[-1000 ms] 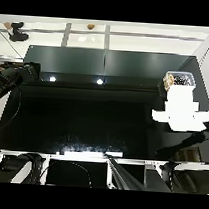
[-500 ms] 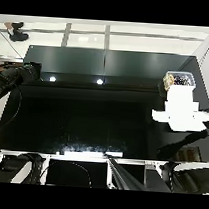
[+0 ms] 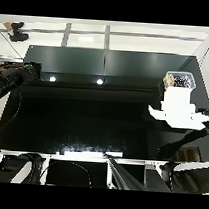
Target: Fold the box and place the chain.
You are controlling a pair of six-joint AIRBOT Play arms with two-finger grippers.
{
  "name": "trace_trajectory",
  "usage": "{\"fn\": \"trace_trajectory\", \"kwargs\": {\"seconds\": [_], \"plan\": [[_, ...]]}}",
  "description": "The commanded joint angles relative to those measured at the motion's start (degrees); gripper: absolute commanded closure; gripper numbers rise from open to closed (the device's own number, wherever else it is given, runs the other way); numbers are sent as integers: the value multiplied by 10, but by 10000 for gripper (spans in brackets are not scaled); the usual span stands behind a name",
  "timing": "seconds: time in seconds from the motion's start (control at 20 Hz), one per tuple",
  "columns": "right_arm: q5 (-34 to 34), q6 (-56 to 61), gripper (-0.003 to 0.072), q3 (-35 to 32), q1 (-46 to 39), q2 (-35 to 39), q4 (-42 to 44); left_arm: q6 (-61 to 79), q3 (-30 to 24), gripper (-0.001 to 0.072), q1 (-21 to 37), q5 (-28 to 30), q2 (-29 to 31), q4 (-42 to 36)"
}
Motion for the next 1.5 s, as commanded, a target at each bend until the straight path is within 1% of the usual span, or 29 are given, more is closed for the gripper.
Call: {"fn": "trace_trajectory", "kwargs": {"seconds": [0.0, 0.05, 0.25, 0.4, 0.5, 0.6, 0.7, 0.8, 0.85, 1.05, 1.15, 1.25, 1.35, 1.45], "plan": [[6, -12, 630, -1, 2, 0, -8, 0, 0, 7, 0, 0, 0, 0], [10, -17, 651, -1, 3, 0, -8, 0, 0, 7, 0, 0, 0, 0], [32, -22, 647, -1, 13, 0, -2, 0, 0, 7, 0, 0, 0, 0], [48, -13, 647, -2, 30, 4, 31, 0, 0, 7, 0, 0, 0, 0], [46, 1, 647, -26, 49, 22, 34, 0, 0, 7, 0, -3, 0, 0], [27, 6, 647, -73, 69, 52, 38, 0, 0, 7, 0, -5, 0, 2], [-22, 16, 646, -128, 88, 96, 74, 0, 0, 7, 0, -14, 0, -2], [-71, 27, 647, -195, 112, 152, 142, 0, 0, 7, 0, -35, 0, -9], [-87, 24, 647, -228, 128, 181, 161, 0, 0, 7, 0, -46, 0, -9], [-191, 24, 647, -371, 224, 322, 226, 0, 0, 7, 0, -77, -1, -13], [-257, 24, 646, -441, 282, 392, 287, 0, 0, 7, 0, -77, -5, -29], [-337, 24, 646, -500, 350, 457, 342, 0, 0, 7, 0, -85, -15, -64], [-403, 24, 646, -539, 428, 504, 360, 1, 0, 7, -3, -116, -32, -101], [-441, 18, 646, -552, 515, 526, 357, 6, 0, 7, -22, -157, -56, -104]]}}
